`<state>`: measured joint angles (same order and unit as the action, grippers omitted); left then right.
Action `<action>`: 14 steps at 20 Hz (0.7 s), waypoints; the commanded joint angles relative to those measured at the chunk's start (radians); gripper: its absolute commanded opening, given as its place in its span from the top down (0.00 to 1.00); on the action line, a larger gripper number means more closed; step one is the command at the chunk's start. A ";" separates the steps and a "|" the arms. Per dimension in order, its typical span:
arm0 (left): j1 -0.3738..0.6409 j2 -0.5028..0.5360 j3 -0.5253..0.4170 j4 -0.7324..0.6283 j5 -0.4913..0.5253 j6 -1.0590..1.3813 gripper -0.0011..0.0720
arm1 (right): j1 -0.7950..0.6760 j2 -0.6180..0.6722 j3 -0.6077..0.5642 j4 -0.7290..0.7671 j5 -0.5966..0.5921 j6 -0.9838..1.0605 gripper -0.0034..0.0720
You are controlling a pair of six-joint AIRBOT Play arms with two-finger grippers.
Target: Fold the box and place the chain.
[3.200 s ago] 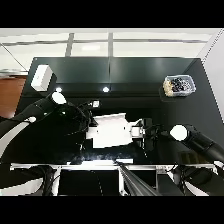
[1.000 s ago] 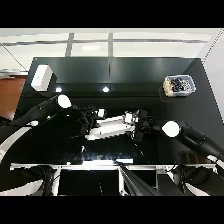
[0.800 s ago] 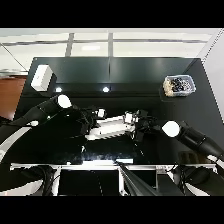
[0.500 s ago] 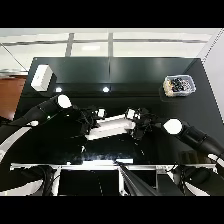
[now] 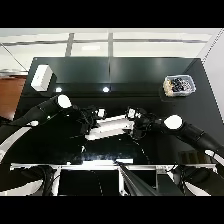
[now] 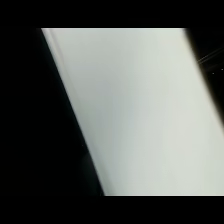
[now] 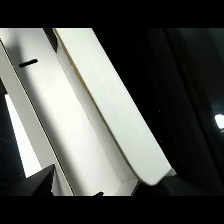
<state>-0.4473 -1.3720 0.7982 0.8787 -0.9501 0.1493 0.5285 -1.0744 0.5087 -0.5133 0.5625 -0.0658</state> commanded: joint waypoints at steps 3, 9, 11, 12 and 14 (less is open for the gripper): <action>0.000 0.001 0.000 0.000 0.001 0.000 0.95 | -0.001 -0.016 0.001 0.046 0.084 -0.047 0.01; 0.000 0.001 0.000 0.000 0.000 0.000 0.95 | -0.001 -0.020 0.000 0.040 0.156 -0.047 0.01; 0.000 0.001 0.000 0.000 0.000 0.000 0.95 | -0.001 -0.024 0.000 0.027 0.161 -0.047 0.01; 0.000 0.001 0.000 0.000 0.000 -0.001 0.95 | -0.001 -0.026 0.000 0.015 0.164 -0.047 0.01; 0.000 0.001 0.000 0.000 0.000 -0.017 0.94 | -0.001 -0.026 0.000 -0.003 0.176 -0.046 0.01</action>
<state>-0.4473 -1.3720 0.7982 0.8791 -0.9504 0.1467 0.5278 -1.0981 0.5095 -0.4919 0.7177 -0.1123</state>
